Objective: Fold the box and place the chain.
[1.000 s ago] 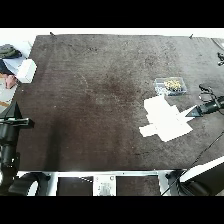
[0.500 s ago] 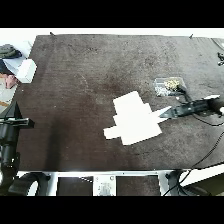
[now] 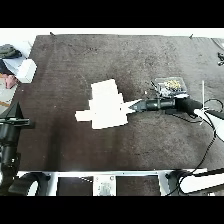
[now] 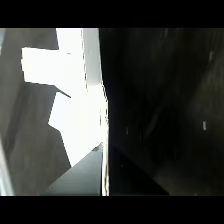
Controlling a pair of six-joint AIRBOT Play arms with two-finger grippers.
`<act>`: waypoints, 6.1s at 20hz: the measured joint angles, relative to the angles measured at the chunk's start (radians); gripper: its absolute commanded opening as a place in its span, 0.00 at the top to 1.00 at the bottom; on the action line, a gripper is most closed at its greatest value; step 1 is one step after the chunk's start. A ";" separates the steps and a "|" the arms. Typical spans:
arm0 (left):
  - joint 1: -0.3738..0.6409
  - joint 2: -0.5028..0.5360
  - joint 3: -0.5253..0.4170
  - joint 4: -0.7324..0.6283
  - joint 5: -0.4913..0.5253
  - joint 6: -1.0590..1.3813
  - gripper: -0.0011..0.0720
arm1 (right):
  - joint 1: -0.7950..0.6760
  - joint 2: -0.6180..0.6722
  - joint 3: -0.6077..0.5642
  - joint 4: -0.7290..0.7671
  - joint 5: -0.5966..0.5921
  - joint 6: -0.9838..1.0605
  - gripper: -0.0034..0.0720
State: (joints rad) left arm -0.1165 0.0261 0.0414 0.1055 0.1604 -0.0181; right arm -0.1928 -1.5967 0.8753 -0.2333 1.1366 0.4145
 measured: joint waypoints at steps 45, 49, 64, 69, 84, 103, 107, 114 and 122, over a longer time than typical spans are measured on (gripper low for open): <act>0.000 -2.013 1.734 0.536 -1.393 -0.631 0.16 | 0.145 0.026 -0.014 0.106 -0.360 -0.056 0.97; 0.000 -2.083 1.793 0.556 -1.440 -0.673 0.16 | 0.145 0.026 -0.014 0.104 -0.358 -0.056 0.97; 0.000 -2.201 1.817 0.422 -1.610 -0.646 0.54 | 0.144 0.026 -0.014 0.103 -0.359 -0.056 0.97; 0.000 -2.203 1.817 0.377 -1.636 -0.625 0.56 | 0.144 0.026 -0.014 0.102 -0.360 -0.056 0.97; 0.000 -2.203 1.817 0.332 -1.629 -0.569 0.97 | 0.143 0.027 -0.011 0.081 -0.364 -0.076 0.92; 0.001 -2.178 1.787 0.293 -1.656 0.107 0.98 | -0.112 0.168 0.004 0.080 -0.254 -0.082 0.44; 0.001 -2.160 1.726 0.251 -1.579 0.209 0.98 | -0.115 0.171 0.004 0.080 -0.253 -0.082 0.44; 0.001 -2.152 1.622 0.172 -1.469 0.399 0.98 | -0.116 0.171 0.004 0.080 -0.259 -0.083 0.44; 0.001 -2.156 1.600 0.168 -1.417 0.441 0.98 | -0.079 0.171 0.004 0.080 -0.262 -0.137 0.44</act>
State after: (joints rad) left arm -0.1158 -2.1296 1.6417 0.2733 -1.2564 0.4229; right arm -0.2722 -1.4254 0.8791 -0.1535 0.8749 0.2779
